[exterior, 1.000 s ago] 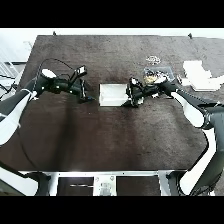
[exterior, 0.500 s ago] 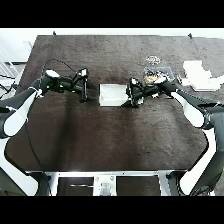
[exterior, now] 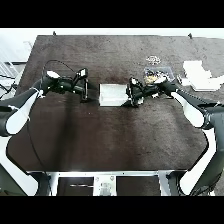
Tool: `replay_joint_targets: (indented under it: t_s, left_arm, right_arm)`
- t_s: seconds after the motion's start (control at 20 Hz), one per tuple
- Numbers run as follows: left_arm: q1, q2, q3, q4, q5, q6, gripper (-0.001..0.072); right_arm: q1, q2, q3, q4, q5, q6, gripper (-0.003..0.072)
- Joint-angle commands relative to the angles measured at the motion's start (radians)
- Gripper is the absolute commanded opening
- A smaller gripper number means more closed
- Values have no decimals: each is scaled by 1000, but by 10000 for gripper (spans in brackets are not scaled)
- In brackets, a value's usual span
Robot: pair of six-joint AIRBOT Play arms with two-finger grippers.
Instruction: Fold the box and place the chain.
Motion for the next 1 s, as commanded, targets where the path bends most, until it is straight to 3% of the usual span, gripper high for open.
replay_joint_targets:
  t_s: [0.0, 0.2, 0.7, 0.95]
  left_arm:
    - [1, -37, 22, 3, -47, 3, 717]
    - [1, -90, 103, 9, -87, 2, 717]
    - [-3, -105, 103, 12, -82, 48, 717]
    - [-53, -105, 102, 36, -30, 72, 716]
  right_arm:
    - [0, 0, 0, 0, 0, 0, 568]
    - [0, 0, 0, 0, 0, 0, 568]
    - [0, 0, 0, 0, 0, 0, 568]
    - [0, 0, 0, 0, 0, 0, 568]
